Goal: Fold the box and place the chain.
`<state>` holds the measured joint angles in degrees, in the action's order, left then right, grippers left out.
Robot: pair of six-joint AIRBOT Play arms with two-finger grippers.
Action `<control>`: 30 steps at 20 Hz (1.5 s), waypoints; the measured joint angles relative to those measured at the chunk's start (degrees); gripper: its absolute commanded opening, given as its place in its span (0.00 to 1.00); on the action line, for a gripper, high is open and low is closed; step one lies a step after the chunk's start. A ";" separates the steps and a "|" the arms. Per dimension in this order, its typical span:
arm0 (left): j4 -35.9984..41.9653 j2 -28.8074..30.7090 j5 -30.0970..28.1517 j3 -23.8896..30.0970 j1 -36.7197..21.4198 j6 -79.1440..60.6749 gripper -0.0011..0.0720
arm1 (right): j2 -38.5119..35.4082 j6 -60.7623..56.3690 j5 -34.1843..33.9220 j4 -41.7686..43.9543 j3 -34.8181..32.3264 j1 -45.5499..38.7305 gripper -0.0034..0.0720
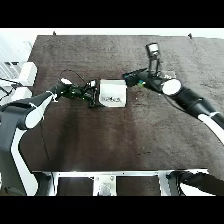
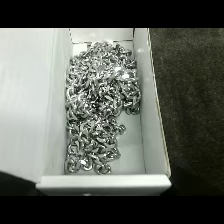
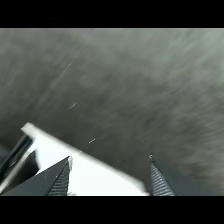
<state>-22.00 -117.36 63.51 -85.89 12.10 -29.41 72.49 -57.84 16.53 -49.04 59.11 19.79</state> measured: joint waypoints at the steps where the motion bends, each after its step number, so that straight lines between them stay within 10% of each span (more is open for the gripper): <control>1: -0.02 0.00 0.00 0.00 0.00 0.00 0.49 | -1.09 0.39 0.48 -0.22 0.17 -1.77 0.47; 24: -0.02 0.00 0.00 0.00 0.00 0.00 0.49 | 26.36 27.04 41.92 12.46 26.58 -11.50 0.39; 30: -0.02 0.00 0.00 0.00 0.00 -0.02 0.49 | 26.84 27.39 48.70 12.24 27.21 -9.81 0.55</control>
<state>-22.02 -117.36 63.51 -85.89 12.10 -29.43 99.33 -30.46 65.23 -36.80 86.32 9.98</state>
